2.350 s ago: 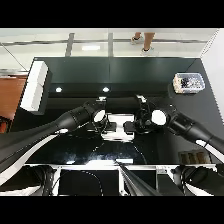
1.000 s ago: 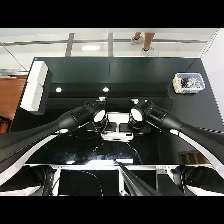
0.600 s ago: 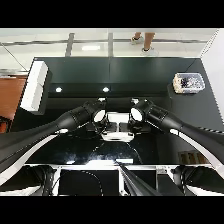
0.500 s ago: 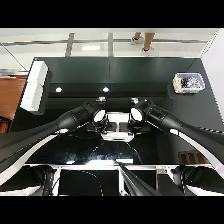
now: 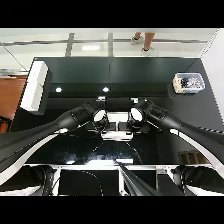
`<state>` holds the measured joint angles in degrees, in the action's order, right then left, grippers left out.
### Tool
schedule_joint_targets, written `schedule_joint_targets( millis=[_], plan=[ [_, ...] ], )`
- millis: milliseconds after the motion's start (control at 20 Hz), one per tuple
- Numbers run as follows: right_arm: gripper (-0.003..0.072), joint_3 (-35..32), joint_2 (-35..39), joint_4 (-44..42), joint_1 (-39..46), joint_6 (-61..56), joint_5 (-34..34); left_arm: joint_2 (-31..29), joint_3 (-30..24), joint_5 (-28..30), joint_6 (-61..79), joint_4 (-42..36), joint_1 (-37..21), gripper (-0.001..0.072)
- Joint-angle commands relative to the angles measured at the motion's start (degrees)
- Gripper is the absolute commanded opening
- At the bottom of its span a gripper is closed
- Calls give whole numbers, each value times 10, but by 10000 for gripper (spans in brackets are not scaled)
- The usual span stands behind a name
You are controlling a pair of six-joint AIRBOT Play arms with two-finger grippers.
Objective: Fold the box and place the chain.
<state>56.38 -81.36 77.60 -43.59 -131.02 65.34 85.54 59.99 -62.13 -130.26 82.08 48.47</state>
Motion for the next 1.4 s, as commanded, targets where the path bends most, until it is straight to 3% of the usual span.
schedule_joint_targets(
  millis=[0, 50, 100, 350, 400, 450, 650, 800, 900, 1100, 1200, 1350],
  plan=[
    [124, 0, 0, 4, 0, -9, -2, 0, 0, 1, 0, -1, 0, 30],
    [118, 0, -1, 5, 0, -9, -2, 0, 0, 1, 0, -1, 0, 30],
    [14, 0, -1, 5, 0, -8, -3, 0, 0, 1, 0, -1, 0, 30],
    [22, 0, -1, 5, 0, -7, -5, 0, 0, 1, 0, -1, 0, 30],
    [205, 0, 0, 6, 0, -7, -5, 0, 0, 1, 0, -1, 0, 30],
    [319, 0, 3, 9, 0, -4, -5, 0, 0, 1, 0, -1, 0, 30],
    [323, 0, 53, 20, 0, 56, -3, 0, 0, 1, 0, -1, 0, 30],
    [323, 0, 144, 41, 0, 101, 32, 0, 0, 1, 0, -1, 0, 30],
    [323, 0, 219, 124, 0, 100, 83, 0, 0, 1, 0, -1, 0, 30],
    [318, -36, 321, 458, 64, 90, 220, 0, 0, 1, 0, -1, 0, 30],
    [318, -94, 339, 494, 167, 91, 171, 0, 0, 1, 0, -1, 0, 29],
    [336, -179, 336, 424, 333, 59, -39, 0, 0, 1, 0, -1, 0, 30]
  ],
)
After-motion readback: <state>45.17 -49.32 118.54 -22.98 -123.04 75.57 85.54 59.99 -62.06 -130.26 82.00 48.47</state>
